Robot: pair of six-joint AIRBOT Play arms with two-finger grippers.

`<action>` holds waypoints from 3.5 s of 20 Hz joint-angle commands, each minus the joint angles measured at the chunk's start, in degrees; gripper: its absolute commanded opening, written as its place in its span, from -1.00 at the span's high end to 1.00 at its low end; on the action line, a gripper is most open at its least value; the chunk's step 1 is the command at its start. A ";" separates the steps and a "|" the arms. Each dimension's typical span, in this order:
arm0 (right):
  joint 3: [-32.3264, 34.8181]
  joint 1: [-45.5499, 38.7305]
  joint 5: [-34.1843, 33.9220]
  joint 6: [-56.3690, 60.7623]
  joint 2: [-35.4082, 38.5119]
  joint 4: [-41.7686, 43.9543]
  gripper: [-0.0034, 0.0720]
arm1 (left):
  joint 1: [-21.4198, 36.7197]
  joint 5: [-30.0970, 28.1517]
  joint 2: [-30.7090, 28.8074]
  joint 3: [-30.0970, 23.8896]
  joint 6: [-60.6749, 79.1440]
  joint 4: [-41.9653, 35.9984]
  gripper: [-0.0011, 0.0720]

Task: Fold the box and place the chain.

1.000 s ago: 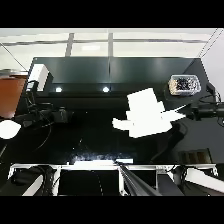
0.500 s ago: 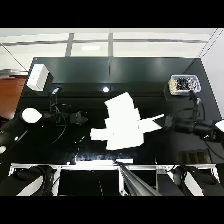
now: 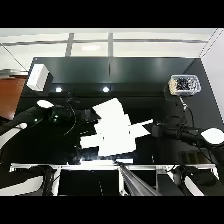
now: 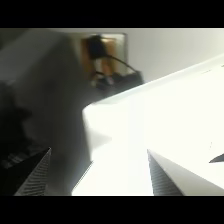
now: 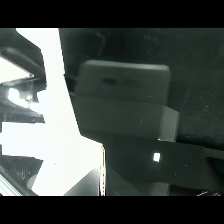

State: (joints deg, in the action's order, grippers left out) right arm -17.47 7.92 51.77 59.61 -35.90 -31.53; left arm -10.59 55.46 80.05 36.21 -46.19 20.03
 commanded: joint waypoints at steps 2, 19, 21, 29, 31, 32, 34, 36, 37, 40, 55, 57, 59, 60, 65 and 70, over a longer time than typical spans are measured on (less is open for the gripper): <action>0.15 1.62 -2.34 0.00 0.20 -0.04 0.85 | 0.11 7.85 6.62 2.93 11.87 -2.99 -0.93; 0.15 1.62 -2.49 0.20 0.17 -0.48 0.85 | 0.11 26.71 15.30 7.78 36.59 -4.39 -0.67; 0.15 1.62 -2.49 0.20 0.15 -0.63 0.85 | 0.11 26.97 15.30 8.04 37.05 -4.35 -0.67; 0.15 1.62 -2.47 1.11 0.15 -2.03 0.85 | 0.11 26.86 15.30 9.07 39.41 -3.78 -0.04; 0.15 1.62 -2.08 1.73 0.15 -3.28 0.85 | 0.13 26.88 15.30 9.22 39.39 -3.10 -0.04; 0.15 1.62 -1.79 1.75 0.15 -3.43 0.85 | 0.11 26.91 15.30 9.44 39.36 -2.19 -0.04; 0.15 1.62 -1.27 1.75 0.15 -3.48 0.85 | 0.11 27.10 15.30 9.97 38.64 -0.76 -0.04; 0.15 1.62 -1.22 1.75 0.15 -3.48 0.85 | -0.11 27.15 15.30 10.62 38.05 -0.42 -0.04; 0.15 1.62 -1.22 1.75 0.15 -3.48 0.85 | -0.35 27.06 15.30 11.19 38.05 0.57 -0.04; 0.15 1.62 -1.22 1.86 0.15 -3.48 0.85 | -2.21 26.91 15.30 13.03 36.54 3.30 -0.04; 0.15 1.62 -1.97 1.92 0.15 -3.48 0.85 | -5.81 25.31 15.30 13.90 35.04 10.86 0.70; 0.15 1.62 -2.01 1.92 0.15 -3.45 0.85 | -5.84 25.35 15.30 13.90 35.01 10.86 0.87; 0.15 1.62 -2.01 1.92 0.15 -3.26 0.85 | -5.84 25.35 15.30 13.90 35.01 10.84 0.88; 0.15 1.60 -1.97 1.92 0.15 -2.95 0.85 | -5.81 25.38 15.30 13.90 34.99 10.84 0.88; -1.92 -1.01 -0.70 1.88 0.17 -7.26 -0.98 | -5.84 25.29 15.10 14.21 33.92 10.88 0.89; -13.73 -12.52 7.65 1.88 0.17 -25.38 -0.99 | -7.80 16.04 9.22 15.28 33.99 16.52 0.90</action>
State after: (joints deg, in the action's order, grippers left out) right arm -25.43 0.89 54.85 61.54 -35.73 -46.57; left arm -17.17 77.49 92.49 51.00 -12.25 32.58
